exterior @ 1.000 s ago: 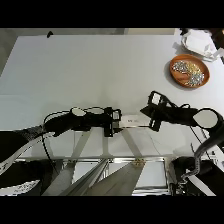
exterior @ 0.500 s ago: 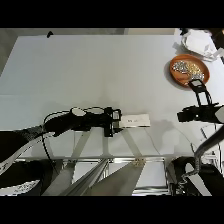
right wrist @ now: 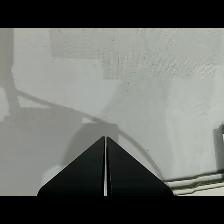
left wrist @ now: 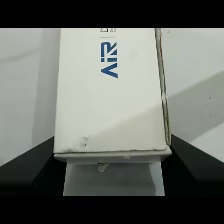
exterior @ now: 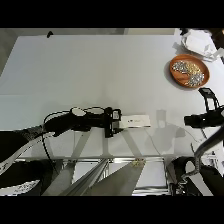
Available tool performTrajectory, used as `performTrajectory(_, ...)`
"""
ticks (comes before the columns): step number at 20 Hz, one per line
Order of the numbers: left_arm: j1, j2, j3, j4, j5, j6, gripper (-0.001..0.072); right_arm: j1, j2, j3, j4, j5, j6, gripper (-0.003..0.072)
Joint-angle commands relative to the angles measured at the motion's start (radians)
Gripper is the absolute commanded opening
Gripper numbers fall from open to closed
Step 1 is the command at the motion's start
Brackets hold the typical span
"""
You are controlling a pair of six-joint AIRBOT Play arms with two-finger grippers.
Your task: Fold the box and place the chain.
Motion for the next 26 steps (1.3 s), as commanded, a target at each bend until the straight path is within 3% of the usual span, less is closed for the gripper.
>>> performTrajectory(1, 0.000, 0.000, 0.000, -0.013, -0.072, -0.003, 0.0275, -0.006, -0.003, 0.001, 0.035, -0.002, 0.005, 0.0020)
performTrajectory(6, 0.000, 0.001, 0.000, -0.023, -0.118, 0.008, 0.0256, -0.006, -0.003, 0.001, 0.041, -0.003, 0.004, 0.0020)
performTrajectory(8, 0.011, 0.012, 0.000, -0.014, -0.093, 0.000, 0.0008, -0.006, -0.003, 0.001, 0.041, -0.003, 0.004, 0.0020)
performTrajectory(11, 0.058, 0.051, 0.000, -0.027, 0.003, -0.113, 0.0004, -0.006, -0.003, 0.001, 0.041, -0.003, 0.004, 0.0020)
performTrajectory(14, 0.158, 0.133, 0.000, 0.020, 0.167, -0.405, 0.0003, -0.006, -0.003, 0.001, 0.041, -0.008, 0.003, 0.0020)
performTrajectory(18, 0.359, 0.254, 0.000, 0.229, 0.305, -0.763, 0.0004, -0.006, -0.003, 0.001, 0.041, -0.030, 0.004, 0.0020)
performTrajectory(22, 0.571, 0.306, 0.000, 0.559, 0.275, -1.132, 0.0004, -0.006, -0.003, 0.001, 0.057, -0.064, 0.004, 0.0020)
performTrajectory(26, 0.773, 0.305, 0.000, 1.055, 0.156, -1.597, 0.0004, -0.006, -0.003, 0.001, 0.108, -0.090, 0.004, 0.0020)
